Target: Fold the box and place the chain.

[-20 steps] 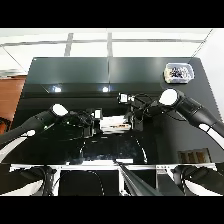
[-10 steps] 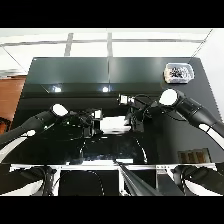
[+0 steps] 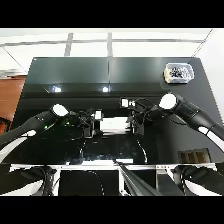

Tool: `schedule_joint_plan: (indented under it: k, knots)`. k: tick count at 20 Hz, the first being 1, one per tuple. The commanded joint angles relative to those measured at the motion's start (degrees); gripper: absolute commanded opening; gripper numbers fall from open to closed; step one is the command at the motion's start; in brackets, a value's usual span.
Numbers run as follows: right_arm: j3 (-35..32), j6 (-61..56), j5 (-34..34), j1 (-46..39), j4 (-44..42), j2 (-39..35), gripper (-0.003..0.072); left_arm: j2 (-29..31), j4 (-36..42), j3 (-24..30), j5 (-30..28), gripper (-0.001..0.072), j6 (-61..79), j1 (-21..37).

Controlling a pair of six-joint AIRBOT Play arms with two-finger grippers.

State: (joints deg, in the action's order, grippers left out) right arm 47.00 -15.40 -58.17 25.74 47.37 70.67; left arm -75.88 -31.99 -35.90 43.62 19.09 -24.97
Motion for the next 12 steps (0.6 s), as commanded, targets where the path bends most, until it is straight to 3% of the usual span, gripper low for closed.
schedule_joint_plan:
  k: [1,2,5,6,8,12]
  knots:
    - [0.9,-7.6,-0.6,-0.3,-0.2,-2.7,0.0278,0.0,0.0,0.0,-0.1,0.0311,-0.2,0.0]
    - [1.3,-11.8,-1.0,-0.8,-0.3,-4.5,0.0278,0.0,0.0,0.0,-0.1,0.0310,-0.2,0.0]
    - [1.4,-30.2,-2.8,-1.8,-0.4,-7.9,0.0033,0.0,0.0,0.0,-0.1,0.0311,-0.2,0.0]
    - [1.1,-36.1,-3.3,-1.7,-1.0,-7.8,0.0004,0.0,0.0,0.0,-0.1,0.0311,-0.2,0.0]
    - [-0.8,-38.5,-1.6,-1.6,-6.5,-7.7,0.0005,0.0,0.1,0.0,-0.1,0.0311,-0.2,0.0]
    - [-5.0,-38.6,8.2,-1.6,-20.6,-4.5,0.0005,0.0,0.1,0.0,-0.1,0.0311,-0.2,0.0]
